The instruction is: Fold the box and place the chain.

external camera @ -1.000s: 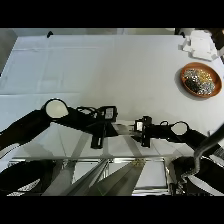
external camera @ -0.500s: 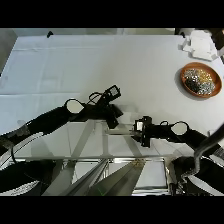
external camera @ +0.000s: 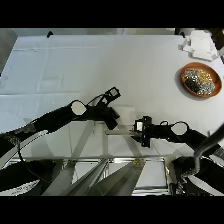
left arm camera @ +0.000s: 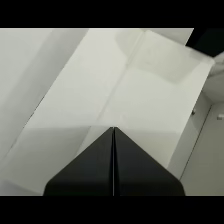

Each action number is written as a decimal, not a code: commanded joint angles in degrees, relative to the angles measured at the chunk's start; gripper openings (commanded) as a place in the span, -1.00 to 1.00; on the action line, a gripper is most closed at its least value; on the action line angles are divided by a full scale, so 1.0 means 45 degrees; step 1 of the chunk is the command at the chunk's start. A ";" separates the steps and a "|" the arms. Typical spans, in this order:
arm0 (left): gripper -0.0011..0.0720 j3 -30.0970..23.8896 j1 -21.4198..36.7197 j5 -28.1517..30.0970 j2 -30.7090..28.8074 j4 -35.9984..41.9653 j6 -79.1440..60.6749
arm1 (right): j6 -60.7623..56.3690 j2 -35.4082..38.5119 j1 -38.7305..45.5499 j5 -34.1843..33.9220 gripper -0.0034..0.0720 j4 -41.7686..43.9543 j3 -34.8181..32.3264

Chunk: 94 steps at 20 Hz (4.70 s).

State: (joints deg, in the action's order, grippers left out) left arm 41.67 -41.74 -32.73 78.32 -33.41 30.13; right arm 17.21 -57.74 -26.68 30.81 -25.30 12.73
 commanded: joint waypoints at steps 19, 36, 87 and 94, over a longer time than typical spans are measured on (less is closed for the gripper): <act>-0.95 -0.0049 0.2225 -0.6649 -0.4357 -0.6164 -0.0238 | -0.0049 0.0000 0.0005 -0.0010 0.17 0.0015 -0.0010; -0.37 -0.0593 0.1972 -0.3861 -0.1209 -0.4804 -0.4410 | -0.0044 0.0000 0.0005 -0.0010 0.17 0.0015 -0.0005; -0.80 -0.0593 0.0427 -0.3031 -0.0981 -0.2637 -0.6397 | -0.0044 0.0015 0.0005 0.0005 0.17 0.0010 -0.0005; -0.88 -0.0593 -0.0102 -0.2438 -0.0602 -0.1914 -0.6363 | -0.0049 0.0015 0.0005 0.0005 0.17 0.0010 -0.0005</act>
State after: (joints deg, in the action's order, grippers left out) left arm 38.98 -41.25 -44.66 74.83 -42.96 1.43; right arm 17.02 -57.71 -26.63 30.83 -25.28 12.67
